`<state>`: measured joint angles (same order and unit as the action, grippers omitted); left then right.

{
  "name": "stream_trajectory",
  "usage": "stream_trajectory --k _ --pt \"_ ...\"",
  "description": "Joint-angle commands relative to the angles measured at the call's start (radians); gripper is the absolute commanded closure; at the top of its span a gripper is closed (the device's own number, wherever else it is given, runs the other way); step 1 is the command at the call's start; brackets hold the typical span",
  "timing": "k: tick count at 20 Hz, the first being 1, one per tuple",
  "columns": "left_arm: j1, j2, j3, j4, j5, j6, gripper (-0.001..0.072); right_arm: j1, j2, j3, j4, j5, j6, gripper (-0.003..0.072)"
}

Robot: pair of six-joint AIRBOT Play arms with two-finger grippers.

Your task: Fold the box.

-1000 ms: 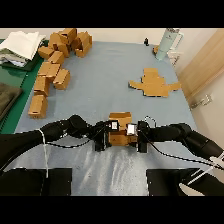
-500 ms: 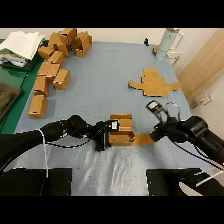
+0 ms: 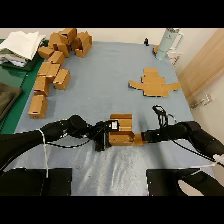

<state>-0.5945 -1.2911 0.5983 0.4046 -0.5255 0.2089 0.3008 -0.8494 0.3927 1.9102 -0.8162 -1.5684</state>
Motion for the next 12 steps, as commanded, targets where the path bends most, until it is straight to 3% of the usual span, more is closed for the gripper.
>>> stream_trajectory --k 1,8,9,10,12 --pt "0.000 0.000 0.001 0.000 0.000 0.000 0.0155 0.038 0.035 -0.004 0.146 0.006 -0.082 0.0683" --pt "0.000 0.000 0.001 0.000 0.000 0.000 0.0155 0.050 0.084 0.043 0.172 -0.047 -0.084 0.0664" --pt "0.000 0.000 0.001 0.000 0.000 0.000 0.0155 0.050 0.084 0.063 0.172 -0.058 -0.084 0.0551" --pt "0.000 0.000 0.001 0.000 0.000 0.000 0.0155 0.050 0.084 0.082 0.173 -0.061 -0.082 0.0290" --pt "0.000 0.000 0.001 0.000 0.001 0.000 0.0155 0.050 0.079 0.103 0.173 -0.065 -0.082 0.0248"
